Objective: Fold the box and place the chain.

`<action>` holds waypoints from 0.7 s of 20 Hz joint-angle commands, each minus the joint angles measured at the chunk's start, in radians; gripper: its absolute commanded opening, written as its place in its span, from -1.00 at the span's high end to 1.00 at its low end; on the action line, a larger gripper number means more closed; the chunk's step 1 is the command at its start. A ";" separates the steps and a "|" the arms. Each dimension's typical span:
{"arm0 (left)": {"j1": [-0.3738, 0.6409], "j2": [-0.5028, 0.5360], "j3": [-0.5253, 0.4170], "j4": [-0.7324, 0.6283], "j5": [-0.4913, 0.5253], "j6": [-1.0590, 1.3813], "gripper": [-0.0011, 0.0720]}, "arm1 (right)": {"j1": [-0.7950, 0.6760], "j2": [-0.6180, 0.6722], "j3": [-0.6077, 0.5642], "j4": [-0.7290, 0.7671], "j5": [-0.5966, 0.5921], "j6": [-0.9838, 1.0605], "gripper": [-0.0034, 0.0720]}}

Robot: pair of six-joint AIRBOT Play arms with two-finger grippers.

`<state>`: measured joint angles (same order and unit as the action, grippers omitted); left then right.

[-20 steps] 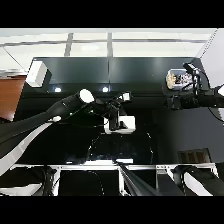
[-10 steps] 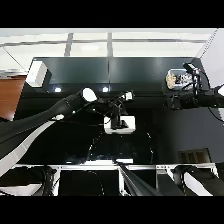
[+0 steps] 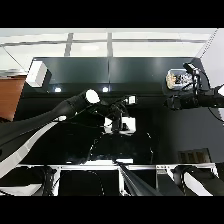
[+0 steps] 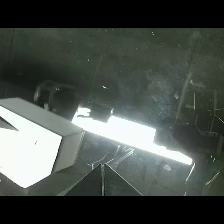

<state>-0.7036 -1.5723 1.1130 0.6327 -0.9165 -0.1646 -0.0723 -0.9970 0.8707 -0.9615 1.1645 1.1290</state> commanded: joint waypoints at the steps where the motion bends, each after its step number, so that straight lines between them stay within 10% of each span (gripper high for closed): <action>1: -0.006 -0.003 0.000 0.025 -0.004 -0.001 -0.98 | -0.001 0.001 -0.001 0.000 0.002 0.000 0.87; 14: 0.037 0.006 0.079 0.112 -0.101 -0.058 -0.98 | -0.001 0.001 -0.001 0.000 0.002 0.000 0.87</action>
<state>-0.6804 -1.5673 1.1782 0.7341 -0.9913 -0.1867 -0.0723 -0.9970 0.8703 -0.9611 1.1667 1.1290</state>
